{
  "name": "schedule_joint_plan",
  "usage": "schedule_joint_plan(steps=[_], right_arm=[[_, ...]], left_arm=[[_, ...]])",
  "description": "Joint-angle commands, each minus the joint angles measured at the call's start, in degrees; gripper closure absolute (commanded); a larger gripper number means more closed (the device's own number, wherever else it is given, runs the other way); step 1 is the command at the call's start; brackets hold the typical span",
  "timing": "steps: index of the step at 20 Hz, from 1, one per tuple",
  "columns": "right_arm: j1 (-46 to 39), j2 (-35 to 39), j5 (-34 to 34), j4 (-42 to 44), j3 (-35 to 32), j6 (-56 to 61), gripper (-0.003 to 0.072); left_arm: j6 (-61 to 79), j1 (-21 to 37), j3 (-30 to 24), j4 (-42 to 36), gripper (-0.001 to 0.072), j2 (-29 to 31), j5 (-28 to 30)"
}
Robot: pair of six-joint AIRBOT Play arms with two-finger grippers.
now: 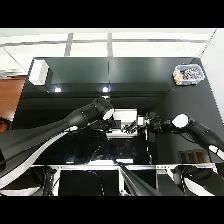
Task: Fold the box and place the chain.
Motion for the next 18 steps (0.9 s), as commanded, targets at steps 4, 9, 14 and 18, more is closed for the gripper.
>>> schedule_joint_plan(steps=[4, 9, 14, 18], right_arm=[[-1.2, 6.8, -0.7, -9.2, 0.0, 21.5, 0.0668], [-1.8, 14.8, 5.8, -12.1, 0.0, 43.1, 0.0668], [-1.8, 20.2, 13.4, -11.4, 0.8, 51.0, 0.0667], [-1.8, 21.3, 19.6, -7.5, 6.3, 54.2, 0.0667]], left_arm=[[0.0, 0.0, 0.0, 0.0, 0.0681, 0.0, 0.2], [0.0, 0.0, 0.0, 0.0, 0.0681, 0.0, 0.2], [0.0, 0.0, 0.0, 0.0, 0.0681, 0.0, 0.2], [0.0, 0.0, 0.0, 0.0, 0.0681, 0.0, 0.2]])
